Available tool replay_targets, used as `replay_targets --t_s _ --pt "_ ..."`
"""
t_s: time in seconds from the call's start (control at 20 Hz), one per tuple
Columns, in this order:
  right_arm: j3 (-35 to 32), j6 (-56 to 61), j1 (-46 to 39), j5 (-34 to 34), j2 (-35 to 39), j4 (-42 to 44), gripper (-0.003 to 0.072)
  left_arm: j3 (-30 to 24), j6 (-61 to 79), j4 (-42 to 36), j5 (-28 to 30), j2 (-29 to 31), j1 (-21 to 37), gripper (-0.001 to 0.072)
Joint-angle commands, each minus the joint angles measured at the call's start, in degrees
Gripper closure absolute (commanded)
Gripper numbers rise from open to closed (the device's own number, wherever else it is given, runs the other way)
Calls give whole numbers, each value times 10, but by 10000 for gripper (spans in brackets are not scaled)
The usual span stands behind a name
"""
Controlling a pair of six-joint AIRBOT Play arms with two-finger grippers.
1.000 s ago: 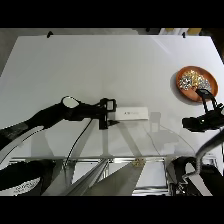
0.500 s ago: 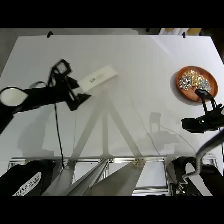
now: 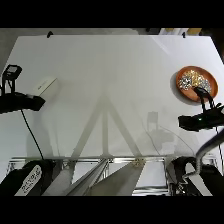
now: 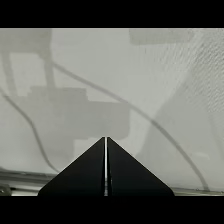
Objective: Fold the box and place the chain.
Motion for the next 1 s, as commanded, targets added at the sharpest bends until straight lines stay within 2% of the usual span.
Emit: replay_targets --t_s 0.0,0.15,0.45,0.5,0.55,0.6,0.7,0.75,0.8,0.95 --pt "0 0 0 -3 0 8 671 -21 -23 22 -2 -32 35 319" --pt "0 0 0 -3 0 8 671 -31 -23 23 -14 -51 35 320" --pt "0 0 0 -2 0 8 671 -33 -23 61 -74 -59 35 314" --pt "0 -1 0 -1 0 8 671 -33 -23 61 -83 -59 35 262" --pt "0 0 0 -1 0 8 671 -33 -23 61 -92 -59 35 170" --pt "0 0 0 -1 0 8 671 -33 -23 61 -101 -59 35 132" --pt "0 0 0 -1 0 8 671 -33 -23 60 -122 -58 35 126" --pt "0 -1 0 -1 0 8 671 -33 -23 60 -132 -58 35 45" --pt "0 -1 0 -1 0 8 671 -33 -23 60 -144 -57 35 15" --pt "0 -1 0 -1 0 8 671 -33 -23 54 -163 -36 29 16"
